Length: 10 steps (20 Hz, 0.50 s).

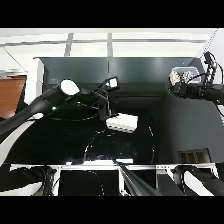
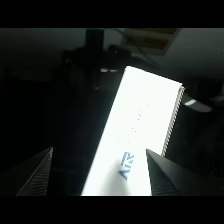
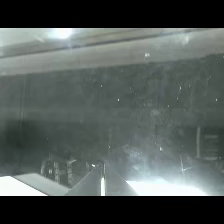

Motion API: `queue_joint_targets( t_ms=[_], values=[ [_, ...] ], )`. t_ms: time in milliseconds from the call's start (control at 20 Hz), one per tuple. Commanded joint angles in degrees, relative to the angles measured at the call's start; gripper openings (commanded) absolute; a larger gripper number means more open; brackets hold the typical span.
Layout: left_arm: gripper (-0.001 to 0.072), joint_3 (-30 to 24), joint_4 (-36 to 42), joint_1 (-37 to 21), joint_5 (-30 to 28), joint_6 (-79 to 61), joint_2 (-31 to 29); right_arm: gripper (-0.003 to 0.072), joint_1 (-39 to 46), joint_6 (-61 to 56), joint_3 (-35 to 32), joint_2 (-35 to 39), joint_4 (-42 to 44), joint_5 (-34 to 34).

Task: Fold the box and place the chain.

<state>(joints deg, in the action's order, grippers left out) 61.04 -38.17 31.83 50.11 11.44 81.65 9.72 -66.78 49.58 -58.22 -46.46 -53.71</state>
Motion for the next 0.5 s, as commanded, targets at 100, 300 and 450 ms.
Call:
queue_joint_targets(
  t_ms=[100, 300, 450],
  values=[
    [0.0706, 2.1, -1.4, 4.7, 2.8, 0.8, 5.3, 0.0017, 0.0, 0.0, 0.0, 0.0, -0.8, -1.8],
    [0.0705, 2.6, -5.4, 6.5, 2.7, 0.7, 5.9, 0.0017, 0.0, 0.0, 0.0, 0.0, -0.8, -1.8],
    [0.0705, 3.7, -6.0, 6.8, 3.9, 0.7, 6.6, 0.0017, 0.0, 0.0, 0.0, 0.0, -0.8, -1.8]
  ],
)
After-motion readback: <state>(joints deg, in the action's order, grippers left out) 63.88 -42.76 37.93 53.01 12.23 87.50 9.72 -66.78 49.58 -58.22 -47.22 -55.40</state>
